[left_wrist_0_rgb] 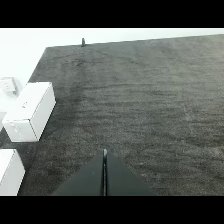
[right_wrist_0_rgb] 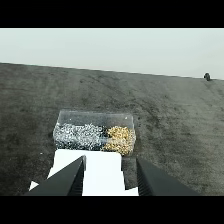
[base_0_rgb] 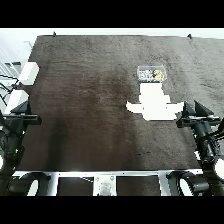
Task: Fold the box and place the chain.
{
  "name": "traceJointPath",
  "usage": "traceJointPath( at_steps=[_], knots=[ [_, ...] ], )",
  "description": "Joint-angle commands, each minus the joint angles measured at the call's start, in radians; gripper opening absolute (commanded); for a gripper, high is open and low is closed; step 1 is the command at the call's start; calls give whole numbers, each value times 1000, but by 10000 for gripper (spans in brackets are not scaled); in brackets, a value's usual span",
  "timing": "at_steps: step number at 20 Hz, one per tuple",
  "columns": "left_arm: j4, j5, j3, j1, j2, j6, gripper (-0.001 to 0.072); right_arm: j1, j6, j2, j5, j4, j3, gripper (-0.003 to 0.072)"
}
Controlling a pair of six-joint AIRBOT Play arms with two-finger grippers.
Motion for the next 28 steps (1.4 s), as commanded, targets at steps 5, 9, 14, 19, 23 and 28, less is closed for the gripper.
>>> traceJointPath(
  at_steps=[5,9,14,19,23,28],
  knots=[
    [0,0,1,0,0,0,19,1,20,2,11,0,7,468],
    [0,0,1,0,0,0,19,-1,36,-37,-37,1,86,496],
    [0,0,1,0,0,0,19,-106,55,-407,-31,78,328,496],
    [0,0,1,0,0,0,19,-526,385,-952,728,-104,666,497],
    [0,0,1,0,0,0,19,-742,729,-1246,1156,-555,1007,525],
    [0,0,1,0,0,0,19,-784,820,-1466,1397,-832,1313,534]
  ],
)
